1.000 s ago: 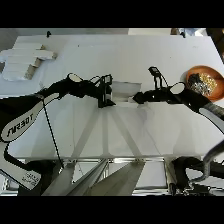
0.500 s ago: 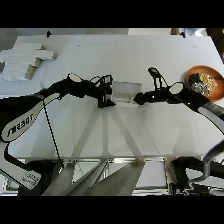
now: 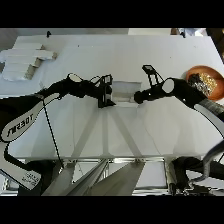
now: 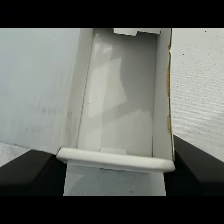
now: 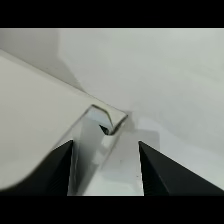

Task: Fold the box and place the chain.

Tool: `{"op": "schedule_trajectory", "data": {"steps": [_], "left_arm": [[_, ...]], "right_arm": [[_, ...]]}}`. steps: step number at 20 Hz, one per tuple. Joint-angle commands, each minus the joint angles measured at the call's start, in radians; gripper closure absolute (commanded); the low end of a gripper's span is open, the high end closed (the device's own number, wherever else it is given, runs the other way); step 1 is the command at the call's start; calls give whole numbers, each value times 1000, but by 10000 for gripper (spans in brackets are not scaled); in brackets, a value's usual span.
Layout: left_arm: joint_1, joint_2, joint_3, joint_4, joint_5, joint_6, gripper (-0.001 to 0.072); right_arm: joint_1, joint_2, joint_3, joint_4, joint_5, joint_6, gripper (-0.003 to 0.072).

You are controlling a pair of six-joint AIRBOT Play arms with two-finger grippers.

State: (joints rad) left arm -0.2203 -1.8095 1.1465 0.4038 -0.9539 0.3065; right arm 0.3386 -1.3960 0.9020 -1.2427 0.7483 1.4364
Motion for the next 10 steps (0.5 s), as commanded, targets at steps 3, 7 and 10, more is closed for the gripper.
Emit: {"op": "schedule_trajectory", "data": {"steps": [3,7,10], "left_arm": [[0,1,0,0,0,0,433],[0,1,0,0,0,0,433],[0,1,0,0,0,0,433]], "right_arm": [[78,-4,18,-228,23,352,272],[136,-21,19,-229,-16,462,280],[183,-44,29,-288,-34,578,292]]}}
